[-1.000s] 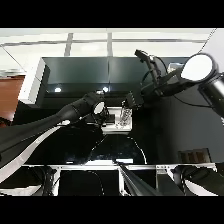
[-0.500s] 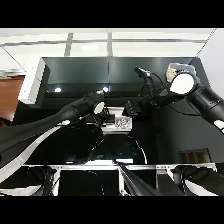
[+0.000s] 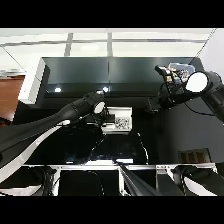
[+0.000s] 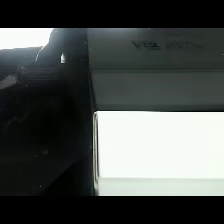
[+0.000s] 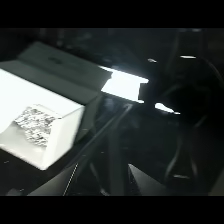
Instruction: Fold the box and place the chain.
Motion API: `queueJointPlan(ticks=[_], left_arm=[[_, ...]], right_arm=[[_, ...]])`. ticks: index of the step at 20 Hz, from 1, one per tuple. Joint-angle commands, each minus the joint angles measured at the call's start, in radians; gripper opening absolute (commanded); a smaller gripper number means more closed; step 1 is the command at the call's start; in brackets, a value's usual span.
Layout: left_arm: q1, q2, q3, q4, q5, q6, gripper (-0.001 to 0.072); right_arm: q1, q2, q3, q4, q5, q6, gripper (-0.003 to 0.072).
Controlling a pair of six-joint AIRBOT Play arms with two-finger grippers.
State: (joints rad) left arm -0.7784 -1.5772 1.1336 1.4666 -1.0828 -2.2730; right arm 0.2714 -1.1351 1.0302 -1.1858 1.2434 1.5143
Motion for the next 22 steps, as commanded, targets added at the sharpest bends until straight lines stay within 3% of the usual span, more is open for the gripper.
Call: queueJointPlan(ticks=[1, 2, 5, 8, 11, 13, 14, 16, 17, 19, 20, 21, 22], left_arm=[[-0.001, 0.005, 0.018, -0.068, 0.008, 0.004, 0.0255], [-0.003, 0.019, 0.033, -0.07, 0.005, 0.047, 0.0317], [-0.005, 0.116, 0.038, -0.017, -0.006, 0.103, 0.0317], [-0.003, 0.259, 0.021, 0.154, -0.091, 0.129, 0.0316], [0.06, 0.414, -0.098, 0.341, -0.155, 0.115, 0.0309], [0.184, 0.519, -0.246, 0.304, -0.135, 0.106, 0.0308], [0.249, 0.565, -0.324, 0.249, -0.082, 0.105, 0.0306], [0.379, 0.645, -0.487, -0.016, 0.103, 0.24, 0.0263], [0.428, 0.664, -0.559, -0.221, 0.185, 0.449, 0.0263], [0.472, 0.653, -0.654, -0.562, 0.235, 1.0, 0.0292], [0.467, 0.644, -0.681, -0.656, 0.225, 1.278, 0.039], [0.448, 0.634, -0.698, -0.705, 0.225, 1.498, 0.0653], [0.424, 0.623, -0.704, -0.723, 0.251, 1.629, 0.0708]], right_arm=[[-0.02, 0.004, -0.015, -0.045, 0.006, -0.018, 0.0383], [-0.02, 0.004, -0.022, -0.046, 0.006, -0.027, 0.0383], [-0.02, 0.004, -0.029, -0.047, 0.001, -0.042, 0.0383], [-0.02, 0.004, -0.029, -0.048, -0.002, -0.045, 0.0383], [-0.02, 0.004, -0.029, -0.048, -0.004, -0.048, 0.0383], [-0.02, 0.004, -0.029, -0.045, -0.004, -0.048, 0.0383], [-0.02, 0.004, -0.029, -0.045, -0.005, -0.048, 0.0383], [-0.02, 0.004, -0.029, -0.045, -0.008, -0.047, 0.0383], [-0.02, 0.004, -0.029, -0.045, -0.01, -0.047, 0.0383], [-0.02, 0.004, -0.029, -0.045, -0.01, -0.047, 0.0383], [-0.02, 0.004, -0.029, -0.045, -0.009, -0.047, 0.0383], [-0.02, 0.004, -0.029, -0.046, -0.01, -0.047, 0.0383], [-0.02, 0.004, -0.029, -0.045, -0.01, -0.047, 0.0383]])
